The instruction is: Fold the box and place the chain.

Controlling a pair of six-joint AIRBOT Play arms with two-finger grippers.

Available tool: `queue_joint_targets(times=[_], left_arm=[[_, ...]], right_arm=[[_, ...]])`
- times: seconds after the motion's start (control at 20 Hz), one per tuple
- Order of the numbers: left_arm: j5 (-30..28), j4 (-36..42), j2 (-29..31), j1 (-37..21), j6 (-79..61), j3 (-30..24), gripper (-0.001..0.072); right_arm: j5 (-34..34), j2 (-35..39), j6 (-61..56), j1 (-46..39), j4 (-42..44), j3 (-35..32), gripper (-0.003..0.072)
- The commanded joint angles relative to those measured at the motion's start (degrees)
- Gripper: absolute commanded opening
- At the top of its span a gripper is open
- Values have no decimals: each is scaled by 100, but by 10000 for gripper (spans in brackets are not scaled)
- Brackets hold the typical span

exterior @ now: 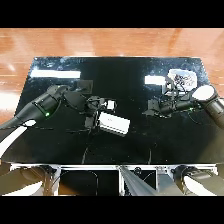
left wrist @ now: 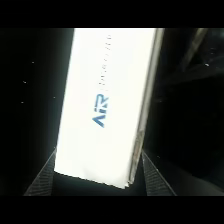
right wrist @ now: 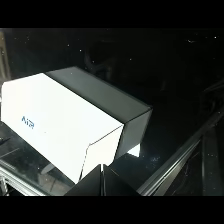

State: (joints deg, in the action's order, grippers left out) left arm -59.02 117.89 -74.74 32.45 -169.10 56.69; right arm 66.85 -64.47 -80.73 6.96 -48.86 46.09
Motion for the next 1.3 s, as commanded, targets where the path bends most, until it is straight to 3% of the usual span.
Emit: queue_joint_targets(times=[0.0,0.35,1.0,1.25], left_arm=[[177,9,-35,131,4,13,624],[-42,0,-87,146,153,13,623],[356,-2,-269,149,-24,37,620],[205,24,-470,151,4,37,619]], right_arm=[[2,4,0,-4,-103,4,29],[0,4,0,-4,-131,4,29],[28,4,0,-4,-120,4,29],[26,4,2,-4,-122,4,29]])
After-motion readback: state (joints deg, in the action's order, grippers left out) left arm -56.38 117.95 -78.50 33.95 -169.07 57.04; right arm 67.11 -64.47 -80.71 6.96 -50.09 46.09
